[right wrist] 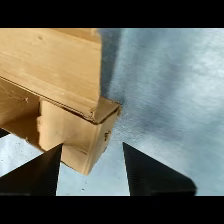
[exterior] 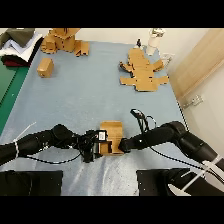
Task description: Fold the box.
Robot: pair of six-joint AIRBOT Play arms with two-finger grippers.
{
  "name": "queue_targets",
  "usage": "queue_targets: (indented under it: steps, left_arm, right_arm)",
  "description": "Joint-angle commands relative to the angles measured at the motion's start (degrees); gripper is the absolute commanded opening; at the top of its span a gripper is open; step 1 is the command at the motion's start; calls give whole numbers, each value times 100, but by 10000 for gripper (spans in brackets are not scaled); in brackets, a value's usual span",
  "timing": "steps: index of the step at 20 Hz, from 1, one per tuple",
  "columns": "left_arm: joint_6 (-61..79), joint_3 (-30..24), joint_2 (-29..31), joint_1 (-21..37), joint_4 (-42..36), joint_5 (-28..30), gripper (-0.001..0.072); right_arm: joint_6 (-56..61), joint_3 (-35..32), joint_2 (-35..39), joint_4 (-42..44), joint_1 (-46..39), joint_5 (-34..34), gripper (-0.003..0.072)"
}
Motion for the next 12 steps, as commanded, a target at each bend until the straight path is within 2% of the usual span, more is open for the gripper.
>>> queue_targets:
  steps: [1,4,6,8,9,10,12]
  left_arm:
    - [0,2,0,0,2,2,477]
    - [0,2,0,0,0,2,477]
    - [0,2,0,0,2,0,477]
    - [0,2,0,0,2,2,478]
    - [0,2,0,0,0,2,477]
    - [0,2,0,0,0,2,477]
    - [0,2,0,0,0,2,477]
  right_arm:
    - [785,282,-658,-511,529,157,588]
    - [1829,730,-1126,-1510,973,33,587]
    - [2474,1027,-1349,-2144,1261,-164,516]
    - [2966,1292,-1582,-2712,1480,-509,505]
    - [3060,1405,-1725,-2852,1541,-756,438]
    - [3073,1471,-1851,-2870,1563,-903,415]
    - [3073,1502,-2011,-2820,1598,-957,324]
